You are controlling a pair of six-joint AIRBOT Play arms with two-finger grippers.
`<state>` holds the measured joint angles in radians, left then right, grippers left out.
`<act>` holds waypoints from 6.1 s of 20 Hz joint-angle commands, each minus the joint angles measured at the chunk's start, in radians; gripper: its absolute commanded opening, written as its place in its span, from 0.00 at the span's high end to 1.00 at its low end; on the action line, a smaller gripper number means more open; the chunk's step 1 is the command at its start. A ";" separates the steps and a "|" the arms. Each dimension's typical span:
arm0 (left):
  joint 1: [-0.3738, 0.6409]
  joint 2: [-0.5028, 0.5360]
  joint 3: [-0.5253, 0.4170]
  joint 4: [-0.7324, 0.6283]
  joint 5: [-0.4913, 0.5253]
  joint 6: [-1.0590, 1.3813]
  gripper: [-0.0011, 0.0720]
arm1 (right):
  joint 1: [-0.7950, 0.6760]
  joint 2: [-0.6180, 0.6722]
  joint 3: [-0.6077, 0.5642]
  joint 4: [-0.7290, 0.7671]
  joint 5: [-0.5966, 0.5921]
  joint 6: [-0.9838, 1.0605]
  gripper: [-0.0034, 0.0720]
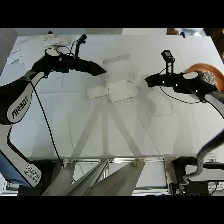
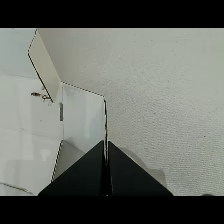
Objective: Fold the box and place the chain.
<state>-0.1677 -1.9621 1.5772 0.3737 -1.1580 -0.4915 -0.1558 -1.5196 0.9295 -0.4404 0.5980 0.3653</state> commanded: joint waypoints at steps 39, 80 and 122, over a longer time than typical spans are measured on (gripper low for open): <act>-0.109 -0.025 0.045 0.159 0.159 -0.092 0.97 | 0.000 0.000 0.000 0.000 0.000 0.000 0.94; -0.109 0.179 0.045 0.131 -0.167 0.121 0.98 | 0.000 0.389 0.000 -0.166 -0.208 0.001 0.32; -0.207 -0.061 0.024 0.135 0.002 0.468 0.97 | 0.000 0.688 0.000 -0.165 -0.323 0.004 0.32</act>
<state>-0.3752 -2.0228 1.6016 0.5098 -1.1564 -0.0257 -0.1558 -0.8322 0.9283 -0.6060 0.2752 0.3691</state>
